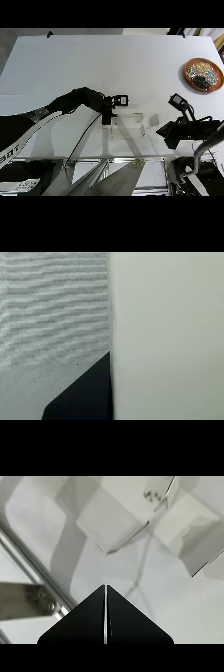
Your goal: Fold the box and place the chain.
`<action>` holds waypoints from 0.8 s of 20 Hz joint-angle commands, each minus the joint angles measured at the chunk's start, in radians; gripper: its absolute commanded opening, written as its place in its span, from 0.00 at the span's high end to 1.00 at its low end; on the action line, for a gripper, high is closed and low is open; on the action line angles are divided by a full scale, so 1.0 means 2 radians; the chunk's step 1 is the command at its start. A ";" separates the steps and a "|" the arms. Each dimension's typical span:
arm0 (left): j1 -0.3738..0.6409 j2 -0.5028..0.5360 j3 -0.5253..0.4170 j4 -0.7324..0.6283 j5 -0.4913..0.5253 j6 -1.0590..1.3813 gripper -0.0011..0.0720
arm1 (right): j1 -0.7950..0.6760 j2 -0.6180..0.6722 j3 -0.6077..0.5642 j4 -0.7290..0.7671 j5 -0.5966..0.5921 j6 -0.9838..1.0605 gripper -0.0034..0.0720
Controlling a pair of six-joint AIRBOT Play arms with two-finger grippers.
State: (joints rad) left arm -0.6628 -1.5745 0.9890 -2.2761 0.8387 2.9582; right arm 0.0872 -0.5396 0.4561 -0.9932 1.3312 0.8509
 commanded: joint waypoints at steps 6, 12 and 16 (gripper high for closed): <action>0.000 0.000 0.000 0.000 0.000 0.000 0.97 | 0.032 -0.041 -0.039 -0.002 -0.056 -0.197 0.25; 0.000 0.000 0.000 0.000 0.000 0.000 0.97 | 0.152 -0.047 -0.082 -0.056 -0.239 -0.283 0.09; 0.000 0.000 0.000 0.000 0.000 0.000 0.97 | 0.243 -0.048 -0.119 -0.098 -0.303 -0.281 0.08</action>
